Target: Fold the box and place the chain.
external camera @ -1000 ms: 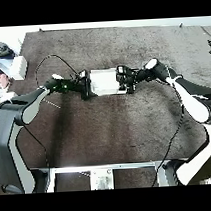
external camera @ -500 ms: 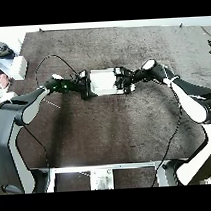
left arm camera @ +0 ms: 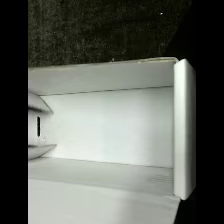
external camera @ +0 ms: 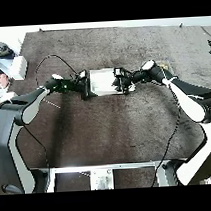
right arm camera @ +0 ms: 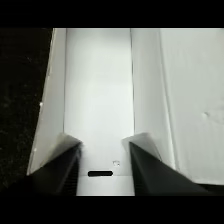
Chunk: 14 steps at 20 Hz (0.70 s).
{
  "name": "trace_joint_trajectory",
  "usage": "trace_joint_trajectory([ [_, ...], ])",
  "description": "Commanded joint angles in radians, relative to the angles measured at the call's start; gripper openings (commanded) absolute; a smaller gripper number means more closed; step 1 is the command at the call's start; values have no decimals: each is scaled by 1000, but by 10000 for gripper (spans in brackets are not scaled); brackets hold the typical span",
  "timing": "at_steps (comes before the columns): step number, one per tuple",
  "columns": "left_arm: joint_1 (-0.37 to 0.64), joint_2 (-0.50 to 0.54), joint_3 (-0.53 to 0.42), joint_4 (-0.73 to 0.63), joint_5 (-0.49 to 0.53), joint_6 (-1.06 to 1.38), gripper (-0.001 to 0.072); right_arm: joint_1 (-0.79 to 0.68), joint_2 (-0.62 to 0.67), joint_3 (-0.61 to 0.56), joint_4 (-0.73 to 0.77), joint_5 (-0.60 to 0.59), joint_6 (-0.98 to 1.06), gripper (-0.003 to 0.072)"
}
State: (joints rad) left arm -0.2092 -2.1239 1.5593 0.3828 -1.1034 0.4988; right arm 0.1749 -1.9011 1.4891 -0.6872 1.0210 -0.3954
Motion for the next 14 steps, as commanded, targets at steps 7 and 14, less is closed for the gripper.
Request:
trace_joint_trajectory([
  [7, 0, -1, 1, -1, 1, -1, 356, 0, 0, 0, 3, 22, -27, 658],
  [14, 0, -1, 1, -1, 1, -1, 356, -60, 24, 1, -8, 41, 193, 8],
])
